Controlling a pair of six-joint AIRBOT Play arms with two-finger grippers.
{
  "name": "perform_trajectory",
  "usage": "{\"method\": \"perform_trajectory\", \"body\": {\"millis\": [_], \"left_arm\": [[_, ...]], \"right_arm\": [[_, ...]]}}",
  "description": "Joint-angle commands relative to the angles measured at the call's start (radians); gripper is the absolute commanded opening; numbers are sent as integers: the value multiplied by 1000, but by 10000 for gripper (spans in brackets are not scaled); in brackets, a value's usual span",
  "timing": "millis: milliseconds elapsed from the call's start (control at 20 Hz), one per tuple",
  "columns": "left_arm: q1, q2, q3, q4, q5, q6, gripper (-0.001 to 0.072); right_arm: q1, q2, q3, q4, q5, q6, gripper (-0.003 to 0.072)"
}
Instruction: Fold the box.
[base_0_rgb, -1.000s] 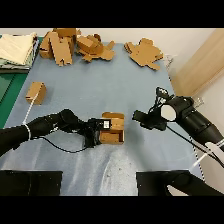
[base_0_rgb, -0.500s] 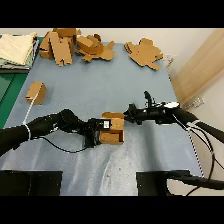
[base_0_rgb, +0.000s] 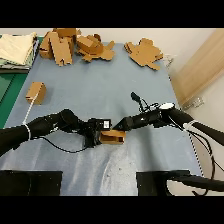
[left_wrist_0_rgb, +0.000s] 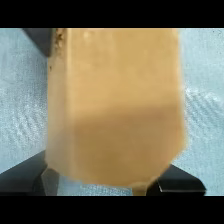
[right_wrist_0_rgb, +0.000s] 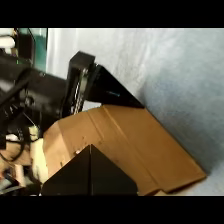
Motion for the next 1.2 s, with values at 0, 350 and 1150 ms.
{"method": "perform_trajectory", "body": {"millis": [0, 350, 1150], "left_arm": [[0, 0, 0, 0, 1, 0, 290], [0, 0, 0, 0, 0, 0, 290], [0, 0, 0, 0, 0, 0, 290]], "right_arm": [[60, 109, -1, -204, -79, -20, 2], [241, 249, -10, -433, -321, 42, 2], [657, 484, -96, -1019, -675, -8, 3]]}}
